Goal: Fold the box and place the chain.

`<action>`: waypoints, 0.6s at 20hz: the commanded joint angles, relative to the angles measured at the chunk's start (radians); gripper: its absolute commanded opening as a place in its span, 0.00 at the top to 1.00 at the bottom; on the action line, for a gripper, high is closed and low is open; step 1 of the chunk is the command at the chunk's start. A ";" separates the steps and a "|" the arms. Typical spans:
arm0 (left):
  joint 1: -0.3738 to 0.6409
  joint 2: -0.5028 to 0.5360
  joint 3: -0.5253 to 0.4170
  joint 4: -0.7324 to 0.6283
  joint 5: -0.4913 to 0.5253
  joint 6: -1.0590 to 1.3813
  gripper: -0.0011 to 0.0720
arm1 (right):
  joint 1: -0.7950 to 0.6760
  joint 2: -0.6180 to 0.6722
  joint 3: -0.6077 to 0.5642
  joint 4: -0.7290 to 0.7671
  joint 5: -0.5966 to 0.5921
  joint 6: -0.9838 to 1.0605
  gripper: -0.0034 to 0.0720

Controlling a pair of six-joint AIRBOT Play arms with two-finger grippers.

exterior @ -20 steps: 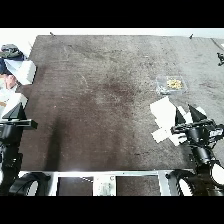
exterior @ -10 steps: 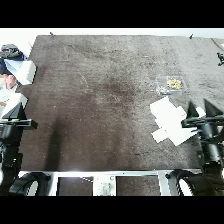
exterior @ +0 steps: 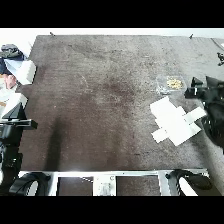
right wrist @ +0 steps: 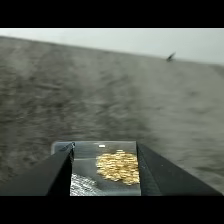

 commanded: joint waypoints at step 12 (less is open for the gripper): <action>0.000 -0.001 0.000 0.000 0.000 0.000 0.97 | -0.760 -0.653 0.631 -0.988 1.215 0.771 0.20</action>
